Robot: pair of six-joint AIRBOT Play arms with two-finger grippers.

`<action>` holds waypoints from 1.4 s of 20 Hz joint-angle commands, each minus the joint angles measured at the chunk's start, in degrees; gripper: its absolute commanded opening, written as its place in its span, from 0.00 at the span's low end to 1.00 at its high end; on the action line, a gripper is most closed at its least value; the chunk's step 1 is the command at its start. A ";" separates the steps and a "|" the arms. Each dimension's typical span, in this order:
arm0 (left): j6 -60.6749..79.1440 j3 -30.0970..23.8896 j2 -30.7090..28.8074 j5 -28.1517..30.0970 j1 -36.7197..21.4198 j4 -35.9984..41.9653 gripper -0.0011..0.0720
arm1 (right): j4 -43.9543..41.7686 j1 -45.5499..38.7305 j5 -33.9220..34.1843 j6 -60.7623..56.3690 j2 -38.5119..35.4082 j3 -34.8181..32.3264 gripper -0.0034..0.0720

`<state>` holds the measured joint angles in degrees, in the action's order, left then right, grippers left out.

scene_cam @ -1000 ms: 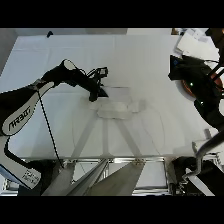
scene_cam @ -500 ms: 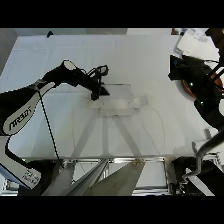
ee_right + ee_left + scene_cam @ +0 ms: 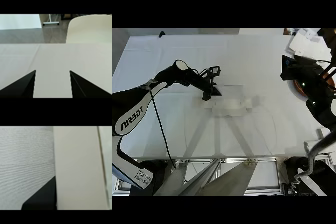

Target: Fold the box and place the chain.

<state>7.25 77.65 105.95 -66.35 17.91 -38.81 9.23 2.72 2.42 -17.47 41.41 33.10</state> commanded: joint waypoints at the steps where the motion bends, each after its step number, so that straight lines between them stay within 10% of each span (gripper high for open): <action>1: -0.15 -0.04 0.04 -0.33 -0.04 -1.09 0.03 | 0.00 0.00 -0.09 -0.02 0.04 0.04 0.65; 17: -0.15 -0.04 0.04 -0.33 0.02 -1.07 0.03 | 32.94 0.07 -53.22 0.02 -0.15 0.46 0.86; 28: -0.15 -0.02 0.04 -0.31 0.02 -1.07 0.03 | 36.35 0.07 -57.83 24.98 2.29 -2.34 0.87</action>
<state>7.07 77.62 105.95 -66.70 17.91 -39.88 45.54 2.74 -55.42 -1.34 42.22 32.29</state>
